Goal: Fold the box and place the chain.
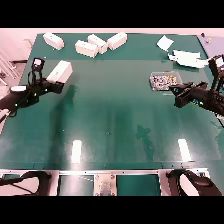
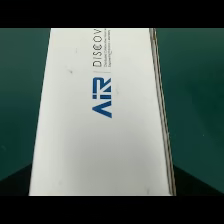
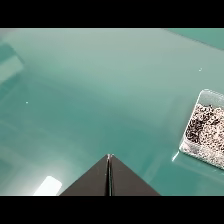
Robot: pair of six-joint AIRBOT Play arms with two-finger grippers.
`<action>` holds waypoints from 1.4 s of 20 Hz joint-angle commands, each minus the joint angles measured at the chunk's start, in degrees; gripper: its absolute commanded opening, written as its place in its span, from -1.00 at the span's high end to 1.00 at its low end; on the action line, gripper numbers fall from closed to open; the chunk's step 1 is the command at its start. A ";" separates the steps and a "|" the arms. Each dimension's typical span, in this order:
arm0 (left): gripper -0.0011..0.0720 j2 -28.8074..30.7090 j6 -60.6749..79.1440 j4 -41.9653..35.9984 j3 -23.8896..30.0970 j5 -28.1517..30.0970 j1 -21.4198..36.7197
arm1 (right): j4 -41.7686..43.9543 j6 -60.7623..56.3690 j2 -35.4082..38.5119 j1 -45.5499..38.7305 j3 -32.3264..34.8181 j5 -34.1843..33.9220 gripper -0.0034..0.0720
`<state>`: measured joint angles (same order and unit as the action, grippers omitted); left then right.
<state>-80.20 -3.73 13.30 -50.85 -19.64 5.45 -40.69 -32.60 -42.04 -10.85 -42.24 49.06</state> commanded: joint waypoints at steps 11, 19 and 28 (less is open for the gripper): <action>-0.21 1.86 11.72 -12.26 9.79 4.13 -0.04 | 1.22 0.02 -1.05 0.04 0.28 -1.70 0.90; -1.00 1.46 9.60 -12.31 9.79 4.57 -0.04 | 1.16 0.02 -0.96 -0.02 0.26 -1.88 -0.26; -1.00 24.17 5.18 -11.65 9.79 -7.56 -0.04 | 1.20 0.04 0.00 -0.02 0.26 -11.80 -0.26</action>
<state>-62.50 3.64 1.45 -41.06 -22.79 5.41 -39.46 -32.56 -42.15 -10.85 -41.95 38.92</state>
